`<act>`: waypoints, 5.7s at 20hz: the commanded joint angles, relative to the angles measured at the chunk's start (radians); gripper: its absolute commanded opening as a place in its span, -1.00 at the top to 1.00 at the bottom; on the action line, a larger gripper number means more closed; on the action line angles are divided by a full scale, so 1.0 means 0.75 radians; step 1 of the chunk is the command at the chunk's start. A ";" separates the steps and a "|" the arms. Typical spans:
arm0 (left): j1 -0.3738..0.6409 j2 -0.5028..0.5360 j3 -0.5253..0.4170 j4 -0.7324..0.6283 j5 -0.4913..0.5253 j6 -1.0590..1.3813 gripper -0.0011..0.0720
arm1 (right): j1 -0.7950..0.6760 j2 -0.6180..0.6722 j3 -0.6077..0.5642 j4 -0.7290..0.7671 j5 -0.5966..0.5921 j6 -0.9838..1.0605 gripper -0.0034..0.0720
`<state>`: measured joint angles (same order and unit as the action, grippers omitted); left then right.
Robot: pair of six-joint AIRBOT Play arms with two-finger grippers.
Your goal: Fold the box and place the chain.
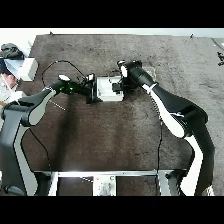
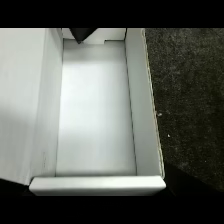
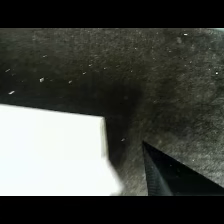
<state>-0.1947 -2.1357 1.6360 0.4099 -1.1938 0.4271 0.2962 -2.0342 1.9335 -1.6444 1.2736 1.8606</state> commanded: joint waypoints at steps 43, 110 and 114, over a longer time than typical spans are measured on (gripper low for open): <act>0.001 0.000 0.000 -0.001 0.001 0.000 0.22 | -0.339 -0.020 0.012 0.328 -0.338 -0.666 0.20; 0.001 0.000 0.000 -0.001 0.001 0.000 0.22 | -0.292 0.672 -0.902 0.553 -0.806 -0.589 -0.08; 0.001 0.000 0.000 -0.001 0.001 0.000 0.22 | -0.352 0.548 -0.931 0.733 -0.944 -0.600 -0.13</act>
<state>-0.1947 -2.1357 1.6360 0.4091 -1.1931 0.4271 0.0727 -1.5761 1.2556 -1.1946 0.6243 1.4120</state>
